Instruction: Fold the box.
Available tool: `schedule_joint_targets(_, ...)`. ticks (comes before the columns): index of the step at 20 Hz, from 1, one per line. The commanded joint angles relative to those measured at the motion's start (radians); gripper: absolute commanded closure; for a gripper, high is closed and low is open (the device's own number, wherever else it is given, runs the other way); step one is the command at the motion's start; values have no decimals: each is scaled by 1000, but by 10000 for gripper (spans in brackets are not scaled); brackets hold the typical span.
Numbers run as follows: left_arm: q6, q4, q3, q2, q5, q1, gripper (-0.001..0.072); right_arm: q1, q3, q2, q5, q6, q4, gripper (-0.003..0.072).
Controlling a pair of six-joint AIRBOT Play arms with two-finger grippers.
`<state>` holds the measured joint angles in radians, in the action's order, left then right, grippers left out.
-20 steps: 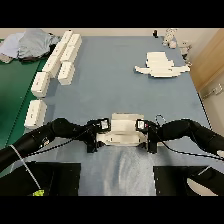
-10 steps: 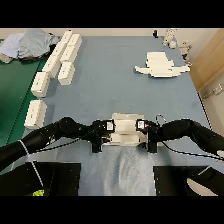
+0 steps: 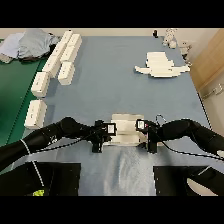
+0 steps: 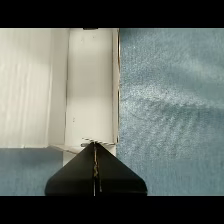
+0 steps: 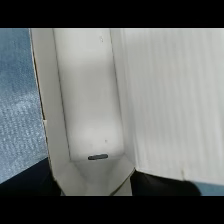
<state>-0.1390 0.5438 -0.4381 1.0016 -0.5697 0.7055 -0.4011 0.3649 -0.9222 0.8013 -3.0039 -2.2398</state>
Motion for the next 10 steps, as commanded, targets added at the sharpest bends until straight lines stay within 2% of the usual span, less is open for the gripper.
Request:
schedule_joint_targets(1,-55,-32,0,18,2,11,696,0,0,1,0,0,0,188)
schedule_joint_targets(5,22,7,2,-12,-69,3,697,0,0,1,0,0,0,188)
schedule_joint_targets(8,199,137,2,-63,-78,-43,696,0,0,1,0,0,0,188)
schedule_joint_targets(10,272,193,2,-87,-157,-88,696,0,0,1,0,0,0,188)
